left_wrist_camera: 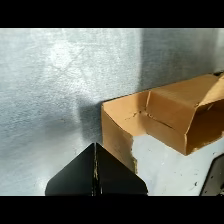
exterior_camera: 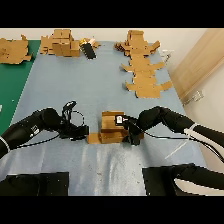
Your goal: Fold the box.
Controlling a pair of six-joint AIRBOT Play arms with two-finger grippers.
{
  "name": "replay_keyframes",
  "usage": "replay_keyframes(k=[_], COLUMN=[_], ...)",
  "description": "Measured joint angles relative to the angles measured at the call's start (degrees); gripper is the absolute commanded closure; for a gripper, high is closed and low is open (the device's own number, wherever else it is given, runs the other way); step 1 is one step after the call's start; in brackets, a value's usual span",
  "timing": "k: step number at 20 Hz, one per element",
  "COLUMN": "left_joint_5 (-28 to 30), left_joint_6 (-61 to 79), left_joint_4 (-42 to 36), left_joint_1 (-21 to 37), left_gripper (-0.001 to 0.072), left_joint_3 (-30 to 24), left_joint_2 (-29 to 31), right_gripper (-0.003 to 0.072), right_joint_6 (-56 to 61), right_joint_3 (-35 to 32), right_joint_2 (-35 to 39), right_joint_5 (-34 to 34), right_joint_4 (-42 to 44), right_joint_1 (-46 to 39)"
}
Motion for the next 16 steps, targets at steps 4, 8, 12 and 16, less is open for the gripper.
replay_keyframes(k=[4,8,12,16], left_joint_5=[-0.4,0.4,1.5,2.1], left_joint_6=[-0.9,-1.4,-1.4,-1.4], left_joint_4=[0.9,0.9,0.1,-0.5], left_joint_1=[-1.1,-3.3,-5.3,-6.1], left_gripper=[0.0698,0.0698,0.0698,0.0698], left_joint_3=[0.0,0.0,0.0,0.1], left_joint_2=[-0.9,-2.5,-3.9,-4.4], right_gripper=[0.0234,0.0234,0.0235,0.0234], right_joint_6=[0.0,0.0,0.0,0.0], right_joint_3=[0.0,0.0,0.0,0.0], right_joint_2=[0.0,0.0,0.0,0.0], right_joint_5=[0.0,0.0,0.0,0.0], right_joint_4=[0.0,0.0,0.1,0.2], right_joint_1=[0.0,0.0,0.0,0.0])
